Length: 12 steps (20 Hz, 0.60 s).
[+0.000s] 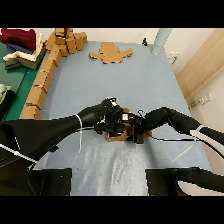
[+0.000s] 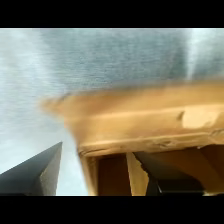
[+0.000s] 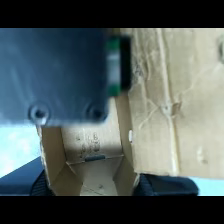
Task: Fold the box.
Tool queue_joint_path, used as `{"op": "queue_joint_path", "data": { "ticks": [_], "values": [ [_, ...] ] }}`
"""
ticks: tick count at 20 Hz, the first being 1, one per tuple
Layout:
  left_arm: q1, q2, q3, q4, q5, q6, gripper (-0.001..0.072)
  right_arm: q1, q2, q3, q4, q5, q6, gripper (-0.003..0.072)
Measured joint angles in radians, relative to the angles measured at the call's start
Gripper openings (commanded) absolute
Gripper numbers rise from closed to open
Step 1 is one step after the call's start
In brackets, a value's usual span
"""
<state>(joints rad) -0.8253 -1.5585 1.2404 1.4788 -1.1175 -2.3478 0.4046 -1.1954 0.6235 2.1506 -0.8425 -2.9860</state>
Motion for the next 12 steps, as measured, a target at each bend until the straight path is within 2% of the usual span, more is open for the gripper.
{"op": "queue_joint_path", "data": {
  "ticks": [6,12],
  "values": [
    [0.065,0.043,0.043,-0.078,-0.122,0.108,0.0602,0.000,0.000,0.000,0.000,0.000,0.000,0.0593],
    [0.183,0.089,0.054,-0.202,-0.241,0.259,0.0584,0.000,0.000,0.000,0.000,0.000,0.000,0.0592]
  ]
}}
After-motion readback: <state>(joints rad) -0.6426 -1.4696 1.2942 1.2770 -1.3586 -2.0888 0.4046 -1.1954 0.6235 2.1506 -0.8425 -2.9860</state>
